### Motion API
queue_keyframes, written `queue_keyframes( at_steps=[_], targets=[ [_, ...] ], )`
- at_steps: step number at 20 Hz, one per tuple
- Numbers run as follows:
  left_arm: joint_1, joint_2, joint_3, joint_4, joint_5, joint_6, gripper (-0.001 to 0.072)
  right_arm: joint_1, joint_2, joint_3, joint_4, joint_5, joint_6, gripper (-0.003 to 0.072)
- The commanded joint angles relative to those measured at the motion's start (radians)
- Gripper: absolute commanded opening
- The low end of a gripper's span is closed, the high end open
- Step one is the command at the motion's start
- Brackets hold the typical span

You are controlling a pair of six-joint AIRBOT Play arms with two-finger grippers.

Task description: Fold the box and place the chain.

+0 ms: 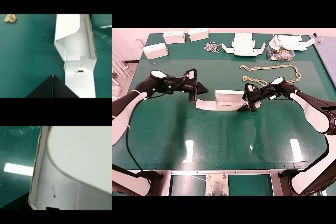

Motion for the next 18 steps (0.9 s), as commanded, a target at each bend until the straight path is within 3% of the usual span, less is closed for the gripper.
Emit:
queue_keyframes(
  at_steps=[1,5,11,18],
  targets=[
    [0.055,0.017,0.001,0.055,-0.076,-0.206,0.0021,-0.001,0.000,0.000,0.001,-0.002,0.001,0.0497],
    [0.095,0.017,0.001,0.124,-0.056,-0.580,0.0019,-0.001,0.000,0.000,0.001,-0.002,0.001,0.0497],
    [0.101,0.017,0.001,0.396,-0.060,-1.191,0.0019,-0.001,0.000,0.000,0.001,-0.002,0.001,0.0497],
    [0.101,0.016,-0.013,0.389,-0.093,-1.392,0.0019,-0.001,0.000,0.000,0.001,-0.002,0.001,0.0497]
  ],
)
